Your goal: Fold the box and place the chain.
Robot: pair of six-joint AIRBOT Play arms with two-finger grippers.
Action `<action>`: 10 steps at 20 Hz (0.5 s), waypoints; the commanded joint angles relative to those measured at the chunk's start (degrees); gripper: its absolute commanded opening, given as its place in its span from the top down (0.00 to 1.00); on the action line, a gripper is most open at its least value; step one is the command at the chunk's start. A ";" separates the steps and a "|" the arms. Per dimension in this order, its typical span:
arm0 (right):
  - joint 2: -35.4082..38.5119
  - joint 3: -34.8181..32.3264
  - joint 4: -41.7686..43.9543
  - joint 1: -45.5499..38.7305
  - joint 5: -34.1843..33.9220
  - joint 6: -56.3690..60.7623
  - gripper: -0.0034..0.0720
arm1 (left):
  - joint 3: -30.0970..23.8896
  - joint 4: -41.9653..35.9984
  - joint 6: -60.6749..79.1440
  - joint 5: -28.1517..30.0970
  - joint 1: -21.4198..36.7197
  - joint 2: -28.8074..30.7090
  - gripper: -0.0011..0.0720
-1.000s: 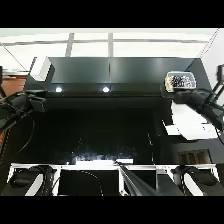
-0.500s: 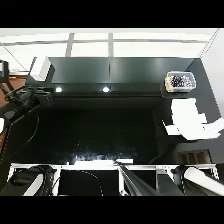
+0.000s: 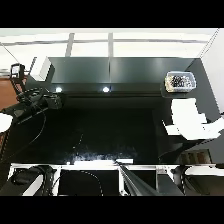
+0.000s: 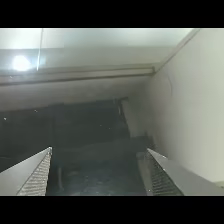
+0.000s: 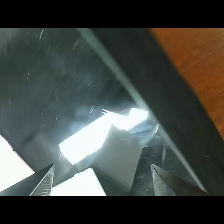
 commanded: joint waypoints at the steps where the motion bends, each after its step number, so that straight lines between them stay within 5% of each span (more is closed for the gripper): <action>1: -2.51 0.63 -0.24 2.54 4.79 -10.51 0.00 | 0.02 -0.11 0.22 -0.13 -1.40 -1.07 0.01; 7: -2.69 0.57 -5.57 5.03 7.37 -15.21 0.00 | 0.02 -0.17 0.20 -0.13 -2.47 -1.33 0.01; 8: -2.67 0.50 -7.17 5.03 7.72 -14.16 0.26 | 0.02 -0.24 0.20 -0.17 -2.47 -1.33 0.01; 10: -2.69 0.39 -8.41 5.03 7.96 -12.50 0.32 | 0.02 -0.24 0.17 -0.57 -2.47 -1.33 0.02</action>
